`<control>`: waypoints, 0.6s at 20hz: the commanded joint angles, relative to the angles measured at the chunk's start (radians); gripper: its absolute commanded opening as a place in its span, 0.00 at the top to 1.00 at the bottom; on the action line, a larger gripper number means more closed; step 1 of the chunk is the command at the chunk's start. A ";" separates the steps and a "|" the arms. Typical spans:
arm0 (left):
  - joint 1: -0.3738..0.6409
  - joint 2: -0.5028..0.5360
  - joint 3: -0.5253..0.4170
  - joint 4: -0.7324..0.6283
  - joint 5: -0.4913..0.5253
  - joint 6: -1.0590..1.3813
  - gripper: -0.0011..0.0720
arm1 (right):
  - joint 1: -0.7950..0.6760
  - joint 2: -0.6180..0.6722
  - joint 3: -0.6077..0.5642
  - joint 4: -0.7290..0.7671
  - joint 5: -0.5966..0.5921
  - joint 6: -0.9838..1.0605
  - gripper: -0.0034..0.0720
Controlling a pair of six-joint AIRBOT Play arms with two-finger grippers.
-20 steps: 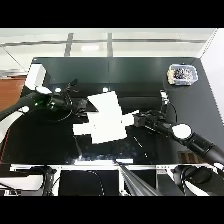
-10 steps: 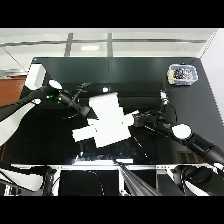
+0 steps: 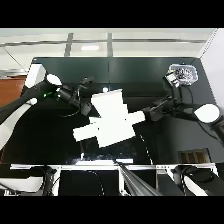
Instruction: Fold the box and place the chain.
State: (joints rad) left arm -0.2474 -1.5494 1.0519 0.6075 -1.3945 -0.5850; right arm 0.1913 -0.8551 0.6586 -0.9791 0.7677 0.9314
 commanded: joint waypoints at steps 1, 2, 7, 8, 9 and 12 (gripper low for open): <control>-0.088 0.150 -0.151 -0.027 0.195 0.209 0.95 | -0.080 0.010 0.081 -0.199 0.127 0.000 0.02; -0.118 0.166 -0.190 -0.027 0.256 0.304 0.95 | -0.079 0.009 0.081 -0.196 0.122 -0.001 0.02; -0.241 0.124 -0.201 0.039 0.476 0.636 0.95 | -0.077 0.009 0.070 -0.094 0.113 -0.150 0.02; -0.252 0.113 -0.201 0.039 0.522 0.655 0.95 | -0.073 0.009 0.052 -0.094 0.116 -0.209 0.02; -0.258 0.098 -0.201 0.039 0.559 0.668 0.95 | -0.066 0.009 0.026 -0.094 0.115 -0.272 0.02; -0.256 0.059 -0.195 0.039 0.580 0.666 0.95 | -0.021 0.008 -0.076 -0.018 0.101 -0.435 0.02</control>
